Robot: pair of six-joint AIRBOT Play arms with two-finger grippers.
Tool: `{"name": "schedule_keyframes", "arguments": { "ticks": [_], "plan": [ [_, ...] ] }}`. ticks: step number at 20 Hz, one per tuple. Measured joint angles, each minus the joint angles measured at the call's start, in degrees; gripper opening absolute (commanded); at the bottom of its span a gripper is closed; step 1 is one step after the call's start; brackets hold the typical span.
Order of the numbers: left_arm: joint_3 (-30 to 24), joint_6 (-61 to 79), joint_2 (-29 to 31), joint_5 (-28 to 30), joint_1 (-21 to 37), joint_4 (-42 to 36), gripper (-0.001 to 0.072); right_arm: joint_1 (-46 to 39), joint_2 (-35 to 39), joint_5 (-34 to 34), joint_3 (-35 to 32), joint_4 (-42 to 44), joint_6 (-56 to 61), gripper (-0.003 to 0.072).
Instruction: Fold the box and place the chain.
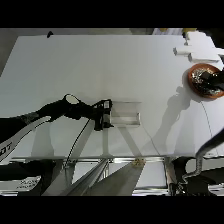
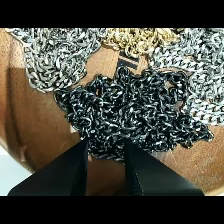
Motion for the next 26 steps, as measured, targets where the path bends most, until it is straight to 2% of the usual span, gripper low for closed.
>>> {"name": "schedule_keyframes", "arguments": {
  "ticks": [2,15,16,17,18,26],
  "plan": [
    [0.00,-0.02,0.00,0.00,0.00,0.00,0.0204,0.00,-0.44,-0.09,0.00,-0.11,0.57,0.0171],
    [0.00,0.00,0.00,0.00,0.00,0.00,0.0204,0.00,-1.29,-1.09,0.02,-2.80,3.28,0.0169],
    [0.00,-0.02,0.00,0.00,0.00,0.00,0.0204,0.00,-1.60,-1.07,0.02,-2.86,3.30,0.0158],
    [0.00,0.00,0.00,0.00,0.00,0.02,0.0204,0.00,-1.92,-1.07,0.02,-2.89,3.32,0.0108],
    [0.00,0.00,0.00,0.00,0.00,0.00,0.0204,0.00,-2.23,-0.83,0.02,-2.82,3.32,0.0023],
    [0.00,0.00,0.00,0.00,0.00,0.00,0.0204,-0.02,-0.22,0.24,0.02,-3.04,0.90,0.0011]
  ]
}}
